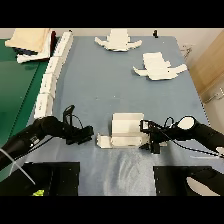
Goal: Fold the box.
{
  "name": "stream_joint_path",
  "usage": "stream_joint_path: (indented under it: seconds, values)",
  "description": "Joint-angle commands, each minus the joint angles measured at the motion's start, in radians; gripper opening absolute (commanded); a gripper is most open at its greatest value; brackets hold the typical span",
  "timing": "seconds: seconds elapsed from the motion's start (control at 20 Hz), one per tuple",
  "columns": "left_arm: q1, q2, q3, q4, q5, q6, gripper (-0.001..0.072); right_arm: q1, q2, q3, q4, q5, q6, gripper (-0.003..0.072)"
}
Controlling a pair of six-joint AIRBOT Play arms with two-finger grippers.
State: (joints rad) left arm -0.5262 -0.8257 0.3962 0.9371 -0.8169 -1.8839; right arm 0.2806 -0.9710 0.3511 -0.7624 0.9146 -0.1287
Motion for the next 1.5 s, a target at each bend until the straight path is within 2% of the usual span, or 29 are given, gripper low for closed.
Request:
stream_joint_path:
  seconds: [0.0, 0.15, 0.4, 0.65, 0.7, 0.75, 0.95, 1.2, 1.35, 1.45]
  values:
    - [-0.122, -0.116, 0.000, -0.071, 0.116, -0.019, 0.0014, 0.000, 0.000, 0.001, 0.000, 0.000, 0.000, 0.0530]
    - [-0.190, -0.160, 0.007, -0.111, 0.139, -0.020, 0.0014, 0.000, 0.000, 0.001, 0.000, 0.000, 0.000, 0.0530]
    - [-0.203, -0.085, 0.081, -0.065, 0.152, -0.011, 0.0014, 0.000, 0.000, 0.001, 0.000, 0.000, 0.000, 0.0530]
    - [-0.203, -0.047, 0.085, -0.051, 0.152, -0.009, 0.0022, 0.000, 0.000, 0.000, 0.000, 0.000, 0.000, 0.0530]
    - [-0.203, -0.047, 0.085, -0.055, 0.152, -0.009, 0.0271, 0.000, 0.000, 0.001, 0.000, 0.000, 0.000, 0.0530]
    - [-0.203, -0.047, 0.085, -0.060, 0.154, -0.009, 0.0475, 0.000, 0.000, 0.001, 0.000, 0.000, 0.000, 0.0530]
    - [-0.205, -0.047, 0.085, -0.073, 0.156, -0.008, 0.0483, 0.000, 0.000, 0.000, 0.000, 0.000, 0.000, 0.0530]
    - [-0.249, -0.049, 0.084, -0.076, 0.236, -0.007, 0.0485, 0.000, 0.000, 0.001, 0.000, 0.000, 0.000, 0.0530]
    - [-0.277, -0.051, 0.085, -0.076, 0.233, 0.061, 0.0484, 0.000, 0.000, 0.000, 0.000, 0.000, 0.000, 0.0530]
    - [-0.294, -0.054, 0.085, -0.073, 0.230, 0.023, 0.0483, 0.000, 0.000, 0.001, 0.000, 0.000, 0.000, 0.0530]
